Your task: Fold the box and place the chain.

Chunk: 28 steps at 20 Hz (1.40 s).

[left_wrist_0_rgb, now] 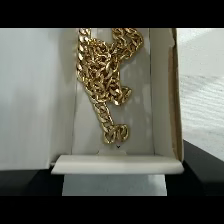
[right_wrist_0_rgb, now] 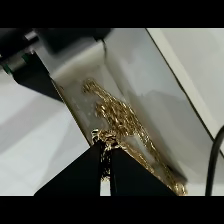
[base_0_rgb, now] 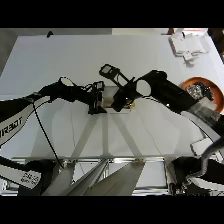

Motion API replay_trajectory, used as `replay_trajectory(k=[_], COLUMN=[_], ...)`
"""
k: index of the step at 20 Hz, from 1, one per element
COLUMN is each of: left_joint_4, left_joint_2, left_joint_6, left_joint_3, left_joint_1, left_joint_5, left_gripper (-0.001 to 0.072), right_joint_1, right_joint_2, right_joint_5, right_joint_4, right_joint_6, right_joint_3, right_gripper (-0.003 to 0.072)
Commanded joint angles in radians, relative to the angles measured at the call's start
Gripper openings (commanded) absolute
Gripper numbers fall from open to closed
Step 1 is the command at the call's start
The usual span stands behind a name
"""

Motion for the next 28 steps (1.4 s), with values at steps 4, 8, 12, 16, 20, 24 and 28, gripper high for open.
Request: replay_trajectory(k=[4,8,12,16,20,24,28], left_joint_4=[0.0,0.0,0.0,0.0,0.0,0.0,0.0], left_joint_2=[0.0,0.0,0.0,0.0,0.0,0.0,0.0], left_joint_6=[0.0,0.0,0.0,0.0,0.0,0.0,0.0], left_joint_3=[0.0,0.0,0.0,0.0,0.0,0.0,0.0], left_joint_1=[0.0,0.0,0.0,0.0,0.0,0.0,0.0], left_joint_5=[0.0,0.0,0.0,0.0,0.0,0.0,0.0], left_gripper=[0.0319,0.0319,0.0319,0.0319,0.0319,0.0319,0.0319], right_joint_1=[0.053,0.04,-0.019,-0.12,-0.267,-0.444,-0.514], right_joint_2=[-0.135,-0.151,-0.137,-0.038,0.085,0.102,0.044], right_joint_5=[-0.004,0.023,0.106,0.153,0.158,0.19,0.184], right_joint_4=[0.011,0.008,0.013,0.136,0.226,0.294,0.336], right_joint_6=[0.017,0.023,0.022,-0.123,-0.324,-0.49,-0.752], right_joint_3=[0.135,0.139,0.139,0.138,0.074,-0.075,-0.206], right_gripper=[0.001,0.0036,0.0292,0.0292,0.0297,0.0406,0.0406])
